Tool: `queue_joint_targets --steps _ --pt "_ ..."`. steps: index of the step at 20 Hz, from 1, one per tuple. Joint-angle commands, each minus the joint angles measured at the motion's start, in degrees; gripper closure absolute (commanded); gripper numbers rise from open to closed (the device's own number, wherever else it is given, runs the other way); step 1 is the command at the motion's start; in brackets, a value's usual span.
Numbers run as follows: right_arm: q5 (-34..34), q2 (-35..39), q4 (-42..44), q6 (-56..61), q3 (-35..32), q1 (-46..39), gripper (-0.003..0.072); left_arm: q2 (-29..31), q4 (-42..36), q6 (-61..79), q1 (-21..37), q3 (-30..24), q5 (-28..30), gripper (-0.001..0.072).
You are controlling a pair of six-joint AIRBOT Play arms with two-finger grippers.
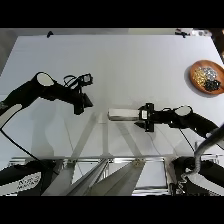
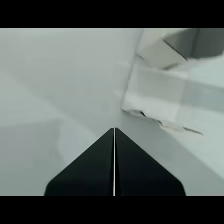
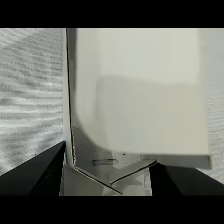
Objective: Fold the box and place the chain.
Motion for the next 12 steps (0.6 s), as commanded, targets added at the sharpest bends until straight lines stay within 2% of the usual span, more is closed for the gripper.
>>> queue_joint_targets --steps 1,3,5,7,9,12 --pt "0.0 0.0 0.0 0.0 0.0 0.0 0.0223 0.4 -2.4 -4.7 2.4 -0.1 -11.5 0.0707" --pt "0.0 0.0 0.0 0.0 0.0 0.0 0.0223 0.4 -3.8 -4.8 -1.3 -0.1 -14.1 0.0708" --pt "0.0 0.0 0.0 0.0 0.0 0.0 0.0223 0.4 -4.1 -4.8 -7.3 -0.1 -13.0 0.0708" --pt "0.0 0.0 0.0 0.0 0.0 0.0 0.0223 0.3 -5.8 -3.2 -13.9 -0.1 -9.0 0.0707" --pt "0.0 0.0 0.0 0.0 0.0 0.0 0.0223 0.3 -7.9 -1.9 -18.8 -0.1 -2.8 0.0707" --pt "0.0 0.0 0.0 0.0 0.0 0.0 0.0223 0.3 -13.5 0.1 -21.3 -0.1 5.2 0.0707"
